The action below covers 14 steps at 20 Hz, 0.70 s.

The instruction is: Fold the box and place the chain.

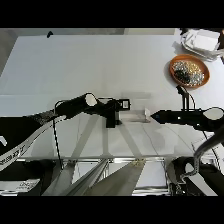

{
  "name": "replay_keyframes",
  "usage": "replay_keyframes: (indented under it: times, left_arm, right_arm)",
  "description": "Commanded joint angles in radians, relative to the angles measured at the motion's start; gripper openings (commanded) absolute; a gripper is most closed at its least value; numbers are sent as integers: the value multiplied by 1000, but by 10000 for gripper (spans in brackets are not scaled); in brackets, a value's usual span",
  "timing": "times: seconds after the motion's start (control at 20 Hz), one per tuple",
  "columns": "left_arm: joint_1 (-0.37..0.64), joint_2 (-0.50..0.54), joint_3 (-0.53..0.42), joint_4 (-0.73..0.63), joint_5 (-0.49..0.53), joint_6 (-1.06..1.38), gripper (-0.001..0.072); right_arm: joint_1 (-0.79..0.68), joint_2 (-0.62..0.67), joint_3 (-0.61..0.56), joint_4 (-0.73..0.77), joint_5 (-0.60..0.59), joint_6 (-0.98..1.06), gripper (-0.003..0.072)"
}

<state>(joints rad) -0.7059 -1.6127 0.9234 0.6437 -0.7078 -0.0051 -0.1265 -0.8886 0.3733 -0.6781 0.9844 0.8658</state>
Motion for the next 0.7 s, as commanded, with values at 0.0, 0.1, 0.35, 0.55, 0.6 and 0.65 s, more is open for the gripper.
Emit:
replay_keyframes:
  times: [0.0, 0.1, 0.35, 0.55, 0.6, 0.65]
  left_arm:
    - [0, 1, 0, 0, 0, 0, 211]
    - [0, 1, 0, 0, 0, 0, 211]
    - [0, 1, 0, 0, 0, 0, 211]
    - [0, 1, 0, 0, 0, 0, 211]
    - [0, 1, 0, 0, 0, 0, 211]
    - [0, 1, 0, 0, 0, 0, 211]
  right_arm:
    - [1, 1, 26, 13, 53, 24, 347]
    - [1, -3, 26, -12, 52, 51, 416]
    - [48, -22, 26, -81, 4, 109, 416]
    - [189, -40, 61, -215, -63, 269, 417]
    - [224, -64, 91, -271, -61, 328, 426]
    - [261, -101, 130, -316, -58, 388, 427]
